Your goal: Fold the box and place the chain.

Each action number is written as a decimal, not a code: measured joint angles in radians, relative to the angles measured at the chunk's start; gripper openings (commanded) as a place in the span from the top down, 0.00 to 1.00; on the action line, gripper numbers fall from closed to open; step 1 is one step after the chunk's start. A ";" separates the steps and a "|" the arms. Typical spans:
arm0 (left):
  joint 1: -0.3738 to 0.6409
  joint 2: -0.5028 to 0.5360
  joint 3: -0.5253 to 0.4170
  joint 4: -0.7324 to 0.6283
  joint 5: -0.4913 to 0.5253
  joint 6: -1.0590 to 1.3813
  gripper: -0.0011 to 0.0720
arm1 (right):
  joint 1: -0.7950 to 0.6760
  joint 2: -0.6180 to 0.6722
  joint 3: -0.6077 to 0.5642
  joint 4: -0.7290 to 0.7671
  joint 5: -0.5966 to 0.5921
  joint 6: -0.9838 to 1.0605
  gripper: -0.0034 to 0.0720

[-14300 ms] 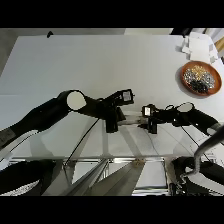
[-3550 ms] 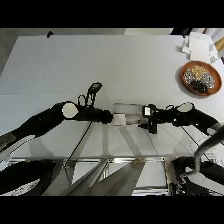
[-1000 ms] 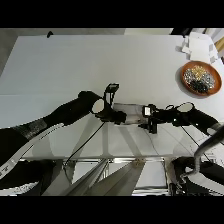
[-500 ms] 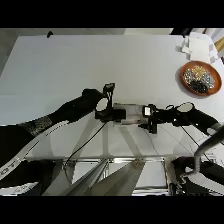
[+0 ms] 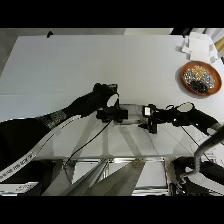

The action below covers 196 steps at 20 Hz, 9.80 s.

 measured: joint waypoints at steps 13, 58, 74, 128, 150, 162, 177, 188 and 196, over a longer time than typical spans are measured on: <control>-0.024 -0.038 0.018 0.043 0.023 -0.081 0.65 | 0.000 0.000 0.000 0.000 0.000 0.000 0.41; -0.056 -0.114 0.092 0.149 -0.079 -0.100 0.68 | 0.000 0.000 0.000 0.000 0.001 -0.002 0.41; -0.011 -0.047 0.091 0.074 -0.101 -0.071 0.68 | 0.000 0.000 0.000 0.000 0.000 0.000 0.41; -0.016 0.039 -0.004 0.077 0.010 -0.098 0.95 | 0.000 0.000 0.000 0.000 0.000 0.000 0.41; -0.040 -0.040 -0.005 0.068 0.045 -0.117 0.71 | 0.000 0.000 0.000 -0.001 0.002 0.000 0.41; -0.041 -0.028 -0.004 0.074 0.048 -0.116 0.42 | 0.000 0.000 0.000 0.000 0.003 0.000 0.41; 0.052 0.298 -0.018 0.108 -0.107 0.381 0.42 | 0.000 0.000 0.000 0.000 0.003 0.000 0.41; 0.236 0.532 -0.546 -0.392 0.303 1.890 0.03 | 0.000 0.000 0.000 0.000 0.003 0.000 0.41; 0.327 0.299 -0.613 -0.754 0.384 2.460 0.03 | 0.000 0.000 0.000 0.000 0.003 0.000 0.41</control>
